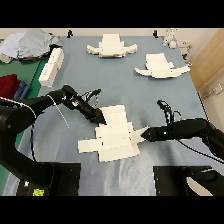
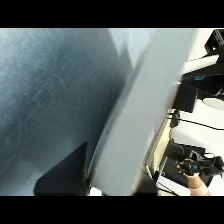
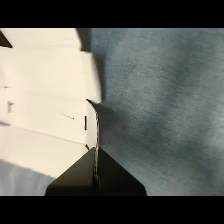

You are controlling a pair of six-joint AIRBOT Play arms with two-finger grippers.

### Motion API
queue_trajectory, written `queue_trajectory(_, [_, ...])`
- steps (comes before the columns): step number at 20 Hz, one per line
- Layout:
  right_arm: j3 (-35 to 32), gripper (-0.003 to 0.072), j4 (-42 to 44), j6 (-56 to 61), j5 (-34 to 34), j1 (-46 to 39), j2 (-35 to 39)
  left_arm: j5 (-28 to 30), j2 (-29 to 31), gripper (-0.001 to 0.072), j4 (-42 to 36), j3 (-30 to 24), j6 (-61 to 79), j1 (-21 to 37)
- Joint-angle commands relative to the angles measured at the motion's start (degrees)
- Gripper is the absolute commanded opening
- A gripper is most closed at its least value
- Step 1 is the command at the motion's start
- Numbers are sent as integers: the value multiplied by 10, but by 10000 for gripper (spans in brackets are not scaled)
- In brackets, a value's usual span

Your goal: Fold the box.

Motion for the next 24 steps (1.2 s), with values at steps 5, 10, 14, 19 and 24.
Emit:
queue_trajectory(5, [0,1,-5,0,-2,0,0,1,0,269,0,6,9,-2])
queue_trajectory(10, [0,1,-7,0,-2,0,0,0,0,399,1,14,9,-2])
queue_trajectory(14, [0,1,-7,0,-2,0,0,-21,0,139,0,14,41,-2])
queue_trajectory(19, [0,3,-7,0,1,0,0,-57,0,13,-1,14,81,-2])
queue_trajectory(24, [20,428,-120,19,15,-2,0,-73,0,13,-29,15,86,-2])
